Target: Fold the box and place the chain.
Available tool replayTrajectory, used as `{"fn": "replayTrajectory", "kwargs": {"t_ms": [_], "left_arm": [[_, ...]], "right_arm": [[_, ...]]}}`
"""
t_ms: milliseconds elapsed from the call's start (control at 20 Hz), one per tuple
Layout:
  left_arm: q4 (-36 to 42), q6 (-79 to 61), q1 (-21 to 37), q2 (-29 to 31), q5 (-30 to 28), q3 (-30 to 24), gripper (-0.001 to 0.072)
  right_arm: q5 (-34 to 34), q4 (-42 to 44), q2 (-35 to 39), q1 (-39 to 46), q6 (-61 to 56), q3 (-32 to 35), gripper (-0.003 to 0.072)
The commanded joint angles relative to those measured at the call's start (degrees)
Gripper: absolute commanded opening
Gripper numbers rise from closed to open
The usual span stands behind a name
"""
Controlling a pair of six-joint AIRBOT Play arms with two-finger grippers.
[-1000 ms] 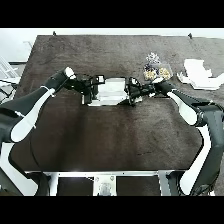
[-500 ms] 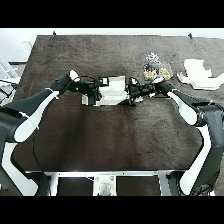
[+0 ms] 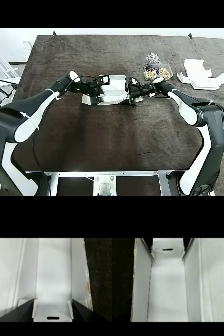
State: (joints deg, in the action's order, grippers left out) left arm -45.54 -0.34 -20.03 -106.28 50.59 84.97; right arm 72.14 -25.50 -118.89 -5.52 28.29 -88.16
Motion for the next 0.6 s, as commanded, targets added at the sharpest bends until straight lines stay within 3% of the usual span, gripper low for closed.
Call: {"fn": "replayTrajectory", "kwargs": {"t_ms": [0,100,150,300,350,550], "left_arm": [[0.72,-0.22,-0.02,-0.04,0.52,-0.04,0.0568],[0.52,-0.24,0.02,-0.04,1.20,-0.04,0.0564],[0.39,-0.39,0.13,-0.04,1.46,-0.04,0.0480],[-0.44,-0.15,1.33,-0.02,3.34,-0.04,0.0085],[-0.76,-0.15,2.40,-0.02,5.20,-0.04,0.0019],[-0.24,-0.90,6.99,1.20,12.35,-0.04,0.0016]], "right_arm": [[0.13,-0.02,-0.04,-0.07,0.02,0.02,0.0589],[0.13,-0.02,-0.04,-0.07,0.04,0.02,0.0589],[0.13,-0.02,-0.04,-0.07,0.04,0.02,0.0589],[0.13,-0.02,-0.04,-0.07,0.04,0.02,0.0589],[0.13,-0.02,-0.04,-0.07,0.02,0.02,0.0589],[0.13,-0.02,-0.04,-0.07,0.04,0.02,0.0589]]}}
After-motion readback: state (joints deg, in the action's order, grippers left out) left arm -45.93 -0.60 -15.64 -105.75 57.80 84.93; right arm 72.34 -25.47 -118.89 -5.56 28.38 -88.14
